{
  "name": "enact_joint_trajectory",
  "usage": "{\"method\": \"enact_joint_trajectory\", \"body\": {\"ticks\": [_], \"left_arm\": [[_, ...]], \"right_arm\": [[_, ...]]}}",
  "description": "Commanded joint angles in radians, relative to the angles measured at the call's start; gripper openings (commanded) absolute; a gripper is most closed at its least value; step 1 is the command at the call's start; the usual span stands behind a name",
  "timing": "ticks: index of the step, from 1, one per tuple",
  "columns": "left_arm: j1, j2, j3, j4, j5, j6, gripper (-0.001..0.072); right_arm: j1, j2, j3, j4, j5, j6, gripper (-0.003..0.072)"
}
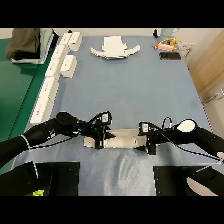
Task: Fold the box.
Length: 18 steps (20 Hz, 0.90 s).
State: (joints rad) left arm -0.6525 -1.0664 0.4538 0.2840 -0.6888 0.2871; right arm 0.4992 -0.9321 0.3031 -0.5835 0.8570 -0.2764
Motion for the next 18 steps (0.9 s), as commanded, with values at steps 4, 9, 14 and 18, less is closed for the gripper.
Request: {"method": "enact_joint_trajectory", "body": {"ticks": [4,9,14,18], "left_arm": [[-0.001,0.000,0.000,0.000,0.000,0.000,0.0015],[-0.001,0.000,0.000,0.000,0.000,0.001,0.0015],[-0.001,0.000,0.000,0.000,0.000,0.000,0.0015],[-0.001,0.000,0.000,0.000,0.000,0.000,0.0015]], "right_arm": [[0.001,-0.003,-0.026,0.061,-0.028,-0.109,0.0682],[0.002,-0.013,-0.029,0.066,-0.029,-0.111,0.0682],[0.019,-0.040,-0.029,0.094,-0.036,-0.145,0.0682],[0.020,-0.050,-0.033,0.093,-0.040,-0.145,0.0601]]}}
